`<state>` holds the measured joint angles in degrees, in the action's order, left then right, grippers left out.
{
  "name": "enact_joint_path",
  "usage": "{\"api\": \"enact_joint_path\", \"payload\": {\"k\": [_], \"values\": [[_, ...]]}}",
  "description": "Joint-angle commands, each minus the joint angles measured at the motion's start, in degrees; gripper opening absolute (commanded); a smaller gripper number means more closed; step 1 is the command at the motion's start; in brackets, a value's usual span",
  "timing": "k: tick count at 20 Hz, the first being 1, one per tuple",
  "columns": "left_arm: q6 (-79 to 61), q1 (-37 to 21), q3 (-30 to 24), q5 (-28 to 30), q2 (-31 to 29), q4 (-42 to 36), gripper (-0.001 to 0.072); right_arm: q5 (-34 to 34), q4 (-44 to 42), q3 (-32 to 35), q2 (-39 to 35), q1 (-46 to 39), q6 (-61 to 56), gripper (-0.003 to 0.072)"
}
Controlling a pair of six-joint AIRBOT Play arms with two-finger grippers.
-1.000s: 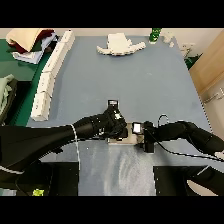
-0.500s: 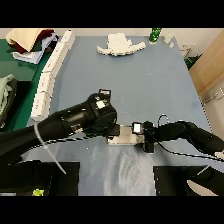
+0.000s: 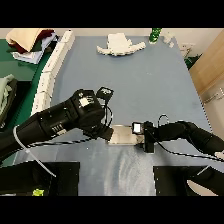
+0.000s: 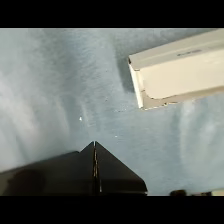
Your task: Fold the box.
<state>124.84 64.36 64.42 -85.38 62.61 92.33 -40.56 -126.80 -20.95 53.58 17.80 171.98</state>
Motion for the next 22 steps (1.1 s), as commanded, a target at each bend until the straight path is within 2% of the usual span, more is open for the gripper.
{"api": "enact_joint_path", "payload": {"k": [1,3,5,6,7,8,9,12,15,19,22], "values": [[-19.45,-5.33,-5.03,6.49,-4.87,-5.44,0.0011,0.00,0.02,-0.04,0.02,0.02,-0.02,0.0512],[-35.74,-12.41,-12.59,14.34,-10.75,-8.96,0.0011,0.00,0.02,-0.04,0.02,0.02,-0.02,0.0512],[-61.44,-19.96,-20.17,20.87,-15.98,-16.94,0.0014,0.00,0.02,-0.04,0.00,0.02,-0.02,0.0512],[-73.81,-23.80,-23.74,23.65,-17.84,-21.92,0.0180,0.00,0.00,-0.04,0.00,0.02,-0.02,0.0512],[-82.95,-26.91,-26.86,27.32,-18.75,-26.45,0.0652,0.00,0.02,-0.04,0.00,0.02,-0.02,0.0512],[-89.90,-29.73,-29.81,31.65,-18.75,-31.54,0.0696,0.00,0.02,-0.04,0.00,0.02,-0.02,0.0512],[-95.65,-31.69,-32.30,34.95,-18.18,-35.47,0.0696,0.00,0.02,-0.04,0.00,0.02,-0.02,0.0512],[-111.82,-32.15,-36.74,40.72,-14.75,-42.23,0.0696,0.00,0.02,-0.04,0.00,0.02,-0.02,0.0512],[-128.30,-32.20,-38.42,45.24,-9.22,-51.95,0.0695,0.00,0.04,-0.04,0.00,0.02,-0.02,0.0512],[-142.59,-32.02,-38.40,47.10,-2.38,-66.34,0.0695,0.00,0.04,-0.04,0.00,0.02,-0.02,0.0512],[-143.91,-30.47,-38.40,47.39,-0.39,-68.37,0.0696,0.00,0.04,-0.04,0.00,0.02,-0.02,0.0512]]}}
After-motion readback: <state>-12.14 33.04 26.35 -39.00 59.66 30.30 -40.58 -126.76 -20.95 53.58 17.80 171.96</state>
